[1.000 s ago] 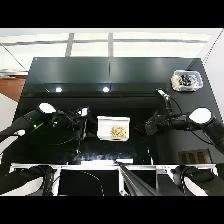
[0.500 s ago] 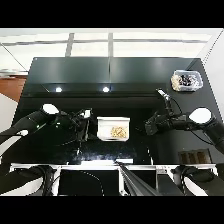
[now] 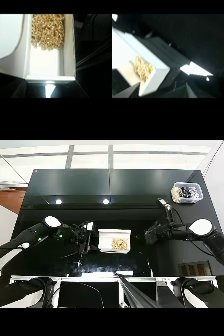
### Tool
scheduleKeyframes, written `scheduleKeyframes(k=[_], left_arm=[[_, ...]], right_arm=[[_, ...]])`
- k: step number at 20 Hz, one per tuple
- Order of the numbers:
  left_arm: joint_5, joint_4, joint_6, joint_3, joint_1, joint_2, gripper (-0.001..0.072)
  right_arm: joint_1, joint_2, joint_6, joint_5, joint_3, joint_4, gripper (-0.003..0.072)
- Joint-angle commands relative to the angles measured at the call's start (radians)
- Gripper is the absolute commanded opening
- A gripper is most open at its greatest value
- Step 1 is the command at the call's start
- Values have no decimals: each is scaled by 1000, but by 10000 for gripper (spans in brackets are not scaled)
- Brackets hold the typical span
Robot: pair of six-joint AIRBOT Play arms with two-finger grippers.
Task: Fold the box and place the chain.
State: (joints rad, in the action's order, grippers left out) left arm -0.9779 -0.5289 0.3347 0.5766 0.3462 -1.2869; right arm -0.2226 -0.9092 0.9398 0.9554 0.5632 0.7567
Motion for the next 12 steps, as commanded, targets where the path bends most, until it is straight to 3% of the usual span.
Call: scheduleKeyframes(k=[1, 4, 8, 12], left_arm=[[11, -13, -6, 1, 4, -1, 477], [12, -13, -6, 1, 4, -1, 477], [13, -13, -6, 1, 4, -1, 477], [13, -13, -7, 1, 4, -1, 477]], right_arm=[[0, 0, 64, -122, 58, -4, 720], [-17, -28, 92, -279, 116, -36, 720], [-110, -142, -4, -277, 152, -42, 720], [-167, -152, -215, -196, 152, -41, 720]])
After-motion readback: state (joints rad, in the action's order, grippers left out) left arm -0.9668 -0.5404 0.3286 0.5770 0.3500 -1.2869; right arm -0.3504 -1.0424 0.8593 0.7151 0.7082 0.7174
